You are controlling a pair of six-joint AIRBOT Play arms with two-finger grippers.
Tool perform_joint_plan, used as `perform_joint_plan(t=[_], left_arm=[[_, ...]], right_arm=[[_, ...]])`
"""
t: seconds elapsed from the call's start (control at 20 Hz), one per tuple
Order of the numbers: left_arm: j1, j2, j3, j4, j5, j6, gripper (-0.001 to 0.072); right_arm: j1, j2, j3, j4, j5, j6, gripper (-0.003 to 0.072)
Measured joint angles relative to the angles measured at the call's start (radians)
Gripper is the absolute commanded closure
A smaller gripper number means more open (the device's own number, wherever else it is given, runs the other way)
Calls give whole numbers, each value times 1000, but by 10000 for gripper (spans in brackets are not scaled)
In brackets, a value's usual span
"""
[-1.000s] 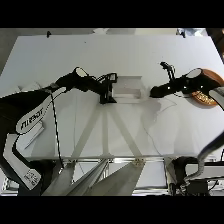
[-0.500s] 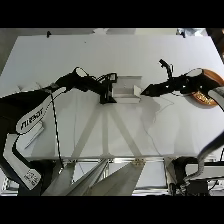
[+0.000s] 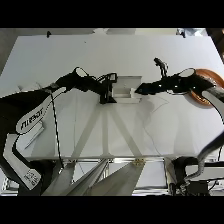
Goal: Fold the box and place the chain.
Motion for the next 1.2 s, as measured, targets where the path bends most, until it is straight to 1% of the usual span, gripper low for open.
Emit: perform_joint_plan(t=[0.2, 0.35, 0.4, 0.5, 0.95, 1.1, 1.2], left_arm=[[0, 0, 0, 0, 0, 1, 272], [0, 0, 0, 0, 0, 1, 272], [0, 0, 0, 0, 0, 1, 272], [0, 0, 0, 0, 0, 0, 272], [0, 0, 0, -1, 2, 0, 272], [0, 0, 0, -1, 0, 2, 272], [0, 0, 0, 0, -2, 2, 272]], right_arm=[[41, 0, 0, -48, -62, 53, 164], [63, 0, 0, -120, -114, 131, 194], [68, 0, 0, -133, -137, 147, 225], [72, 0, 0, -162, -166, 176, 230], [87, 4, 0, -277, -218, 252, 256], [130, 14, 3, -378, -231, 301, 257], [175, 21, 8, -483, -238, 388, 257]])
